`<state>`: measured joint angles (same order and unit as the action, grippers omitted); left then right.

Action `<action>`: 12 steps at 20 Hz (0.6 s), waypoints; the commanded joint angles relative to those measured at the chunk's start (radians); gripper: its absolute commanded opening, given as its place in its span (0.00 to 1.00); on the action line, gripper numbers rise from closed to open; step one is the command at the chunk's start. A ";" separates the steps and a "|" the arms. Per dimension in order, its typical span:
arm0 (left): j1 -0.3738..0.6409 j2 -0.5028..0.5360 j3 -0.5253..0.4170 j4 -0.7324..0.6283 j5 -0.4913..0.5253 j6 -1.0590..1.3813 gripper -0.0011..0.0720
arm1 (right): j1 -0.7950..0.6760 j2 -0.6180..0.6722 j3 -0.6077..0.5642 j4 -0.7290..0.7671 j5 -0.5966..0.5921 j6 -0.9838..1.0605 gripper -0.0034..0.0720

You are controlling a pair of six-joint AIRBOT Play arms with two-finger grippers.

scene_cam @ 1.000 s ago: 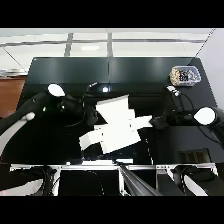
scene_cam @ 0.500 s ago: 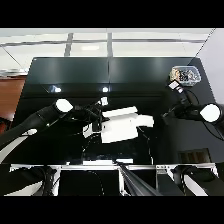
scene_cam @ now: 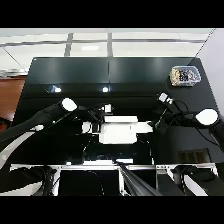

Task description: Fold the box and place the chain.

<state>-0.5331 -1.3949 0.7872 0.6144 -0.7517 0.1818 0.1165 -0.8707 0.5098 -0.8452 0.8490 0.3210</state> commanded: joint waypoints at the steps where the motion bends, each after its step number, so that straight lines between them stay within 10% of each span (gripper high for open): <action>1: 0.000 -0.042 0.011 -0.014 0.007 0.027 0.05 | 0.059 -0.013 -0.038 0.033 -0.030 -0.051 0.95; 12: -0.001 -0.053 0.011 -0.027 0.006 0.023 0.05 | 0.198 -0.098 -0.042 0.032 -0.034 -0.185 0.95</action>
<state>-0.5331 -1.4467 0.7971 0.5888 -0.7448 0.2073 0.2939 -0.9321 0.4690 -0.8135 0.7792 0.1780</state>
